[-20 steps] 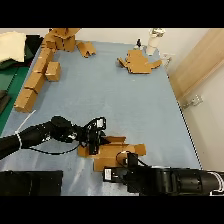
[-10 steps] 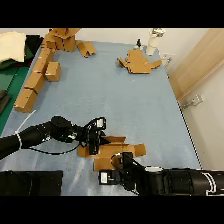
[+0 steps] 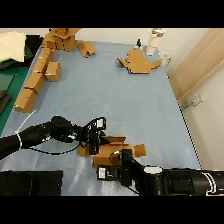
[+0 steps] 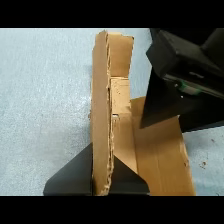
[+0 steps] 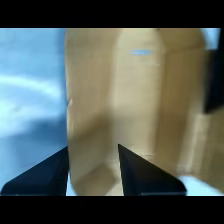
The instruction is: Fold the box.
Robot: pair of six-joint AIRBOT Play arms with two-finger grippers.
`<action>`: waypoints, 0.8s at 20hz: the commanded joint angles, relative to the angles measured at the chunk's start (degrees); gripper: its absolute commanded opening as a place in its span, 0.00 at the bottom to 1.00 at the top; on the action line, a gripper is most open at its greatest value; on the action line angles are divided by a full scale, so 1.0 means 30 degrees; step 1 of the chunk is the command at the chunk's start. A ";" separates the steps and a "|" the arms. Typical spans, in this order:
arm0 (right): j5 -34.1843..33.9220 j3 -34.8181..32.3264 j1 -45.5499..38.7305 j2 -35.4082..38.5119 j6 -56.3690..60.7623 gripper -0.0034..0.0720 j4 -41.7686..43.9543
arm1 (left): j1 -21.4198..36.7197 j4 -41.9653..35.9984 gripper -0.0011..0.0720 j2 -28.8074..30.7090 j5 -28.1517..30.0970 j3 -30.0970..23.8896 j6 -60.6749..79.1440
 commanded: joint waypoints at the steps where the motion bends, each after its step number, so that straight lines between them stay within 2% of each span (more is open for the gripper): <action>1: -0.0525 0.0401 0.0036 0.0007 0.1872 0.63 -0.1268 | 0.0000 0.0000 0.03 -0.0007 0.0007 0.0000 0.0000; 7: -0.2171 0.0510 0.0029 0.0007 0.4860 0.64 -0.1180 | 0.0000 0.0000 0.03 -0.0007 0.0007 0.0000 0.0000; 13: -0.2222 0.0517 0.0029 0.0015 0.5472 0.66 -0.1428 | 0.0000 0.0000 0.03 -0.0007 0.0007 0.0000 0.0000; 14: -0.2302 0.0561 0.0022 0.0138 0.5457 0.94 -0.1494 | 0.0000 0.0000 0.03 -0.0007 0.0007 0.0000 0.0000; 15: -0.2295 0.0597 0.0022 0.0372 0.5151 1.00 -0.1479 | 0.0000 0.0000 0.03 -0.0007 0.0000 0.0000 0.0000; 16: -0.2106 0.0597 0.0022 0.0736 0.4867 1.00 -0.1545 | 0.0000 0.0000 0.03 -0.0007 -0.0007 0.0000 0.0000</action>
